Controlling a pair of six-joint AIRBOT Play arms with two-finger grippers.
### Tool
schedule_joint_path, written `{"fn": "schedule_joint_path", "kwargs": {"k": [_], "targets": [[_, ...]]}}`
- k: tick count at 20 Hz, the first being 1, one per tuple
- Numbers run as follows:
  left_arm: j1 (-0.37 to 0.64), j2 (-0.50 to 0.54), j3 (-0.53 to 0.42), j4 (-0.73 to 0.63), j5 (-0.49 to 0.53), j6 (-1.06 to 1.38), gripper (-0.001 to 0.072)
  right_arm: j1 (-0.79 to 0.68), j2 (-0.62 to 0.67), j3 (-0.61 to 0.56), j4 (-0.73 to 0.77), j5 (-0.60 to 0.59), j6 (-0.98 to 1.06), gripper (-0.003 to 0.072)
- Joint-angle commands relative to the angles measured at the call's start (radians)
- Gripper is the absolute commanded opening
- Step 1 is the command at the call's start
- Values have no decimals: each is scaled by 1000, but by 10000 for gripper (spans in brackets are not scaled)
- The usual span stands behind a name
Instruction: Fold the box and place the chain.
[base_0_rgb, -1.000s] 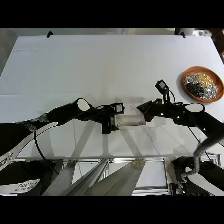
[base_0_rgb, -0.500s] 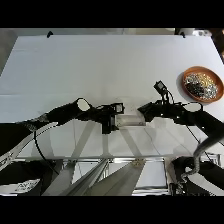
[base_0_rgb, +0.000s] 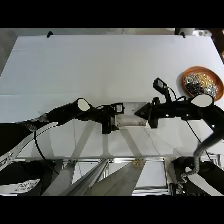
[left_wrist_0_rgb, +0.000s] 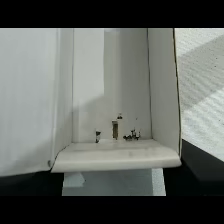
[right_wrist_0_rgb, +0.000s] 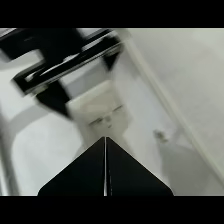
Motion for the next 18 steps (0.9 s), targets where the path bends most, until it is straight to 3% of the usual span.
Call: {"fn": "schedule_joint_path", "kwargs": {"k": [1,6,11,14,16,18], "targets": [[1,1,-1,0,0,0,373,-1,80,11,-211,186,0,12],[1,1,-1,0,0,0,373,-1,127,11,-527,167,0,11],[1,1,-1,0,0,0,373,-1,122,11,-775,40,0,10],[1,1,0,0,0,0,373,0,86,8,-726,-10,-82,17],[1,1,-1,0,0,0,373,5,47,4,-622,-69,-239,235],[1,1,0,0,0,0,373,21,-14,2,-552,-97,-325,254]]}}
